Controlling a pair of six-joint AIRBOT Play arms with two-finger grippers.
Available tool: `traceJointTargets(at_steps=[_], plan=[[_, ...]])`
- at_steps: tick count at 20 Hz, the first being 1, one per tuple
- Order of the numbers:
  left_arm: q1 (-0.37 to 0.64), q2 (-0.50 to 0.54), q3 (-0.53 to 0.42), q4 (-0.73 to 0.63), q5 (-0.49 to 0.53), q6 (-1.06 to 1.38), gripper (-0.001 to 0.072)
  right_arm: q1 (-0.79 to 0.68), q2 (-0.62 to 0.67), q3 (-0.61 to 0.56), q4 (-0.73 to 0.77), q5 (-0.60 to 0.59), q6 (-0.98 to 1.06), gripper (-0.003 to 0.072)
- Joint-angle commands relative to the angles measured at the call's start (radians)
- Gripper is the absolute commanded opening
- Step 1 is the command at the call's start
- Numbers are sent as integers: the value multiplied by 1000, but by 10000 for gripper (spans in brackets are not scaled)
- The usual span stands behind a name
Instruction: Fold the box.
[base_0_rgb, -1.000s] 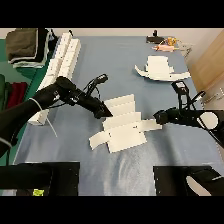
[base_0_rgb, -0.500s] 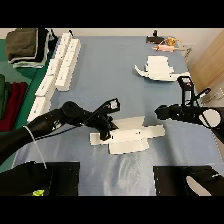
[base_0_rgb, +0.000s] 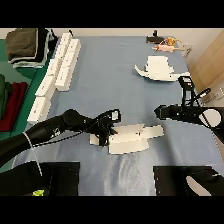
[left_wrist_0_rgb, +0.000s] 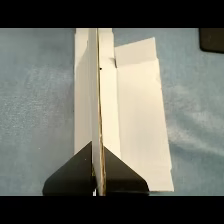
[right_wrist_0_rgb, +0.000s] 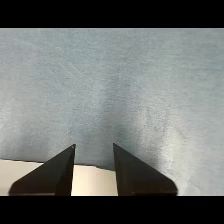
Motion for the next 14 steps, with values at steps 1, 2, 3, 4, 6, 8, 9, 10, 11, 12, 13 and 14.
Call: traceJointTargets(at_steps=[1, 2, 3, 4, 6, 8, 9, 10, 11, 12, 13, 14], plan=[[44, 29, 53, 83, -153, -83, 13, 1, 1, 0, 5, 13, 1, 361], [69, 40, 76, 83, -179, -85, 13, 1, 1, 0, 6, 15, 1, 361], [96, 47, 99, 80, -201, -85, 13, 1, 1, -2, 6, 16, 1, 361], [116, 47, 118, 80, -223, -85, 13, 1, 1, -4, 10, 16, 1, 361], [142, 47, 135, 79, -232, -86, 13, 1, 1, -8, 21, 16, 1, 361], [141, 45, 135, 74, -220, -86, 13, 1, 1, -11, 24, 15, 1, 361], [140, 41, 135, 59, -217, -85, 13, 1, 1, -12, 24, 15, 1, 361], [141, 34, 135, 36, -217, -85, 13, 1, 1, -12, 24, 15, 1, 361], [140, 23, 135, 23, -217, -85, 13, 1, 1, -12, 24, 14, 1, 361], [140, 8, 134, 16, -217, -85, 13, 1, 1, -12, 24, 14, 1, 361], [138, -10, 132, 16, -219, -85, 13, 1, 1, -12, 24, 14, 1, 361], [134, -31, 132, 16, -218, -81, 13, 1, 1, -12, 23, 14, 1, 361]])
